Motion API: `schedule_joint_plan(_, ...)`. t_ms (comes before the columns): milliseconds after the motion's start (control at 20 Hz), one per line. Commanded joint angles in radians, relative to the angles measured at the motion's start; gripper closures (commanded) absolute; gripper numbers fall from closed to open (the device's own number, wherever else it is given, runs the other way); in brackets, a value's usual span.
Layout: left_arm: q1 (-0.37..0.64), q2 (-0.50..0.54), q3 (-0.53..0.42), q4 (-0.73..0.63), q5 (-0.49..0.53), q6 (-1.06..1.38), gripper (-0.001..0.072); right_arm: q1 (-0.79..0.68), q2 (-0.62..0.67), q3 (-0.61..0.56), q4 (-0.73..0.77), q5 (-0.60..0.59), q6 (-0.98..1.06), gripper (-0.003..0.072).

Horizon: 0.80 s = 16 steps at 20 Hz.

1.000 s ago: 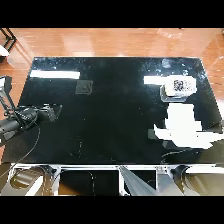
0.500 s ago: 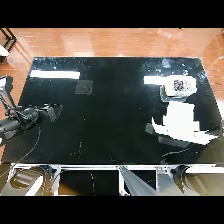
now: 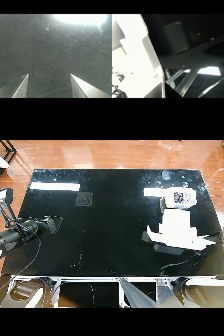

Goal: Fold the box and place the chain.

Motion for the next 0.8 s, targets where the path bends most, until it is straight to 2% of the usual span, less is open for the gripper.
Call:
schedule_joint_plan(0, 0.000, 0.000, 0.000, 0.000, 0.000, 0.000, 0.0098, 0.058, 0.039, -0.052, 0.041, 0.013, -0.010, 0.0663)
schedule_joint_plan(250, 0.000, -0.003, 0.000, -0.013, 0.000, 0.000, 0.0098, 0.240, 0.136, -0.160, 0.150, 0.024, -0.023, 0.0663)
schedule_joint_plan(400, 0.000, -0.028, -0.001, -0.092, -0.001, -0.003, 0.0098, 0.371, 0.248, -0.228, 0.231, -0.025, -0.030, 0.0663)
schedule_joint_plan(600, -0.019, -0.130, -0.003, -0.157, 0.003, -0.003, 0.0097, 0.581, 0.431, -0.347, 0.332, -0.191, -0.022, 0.0663)
schedule_joint_plan(750, -0.072, -0.241, -0.002, -0.163, 0.006, -0.003, 0.0097, 0.754, 0.605, -0.476, 0.403, -0.428, 0.043, 0.0663)
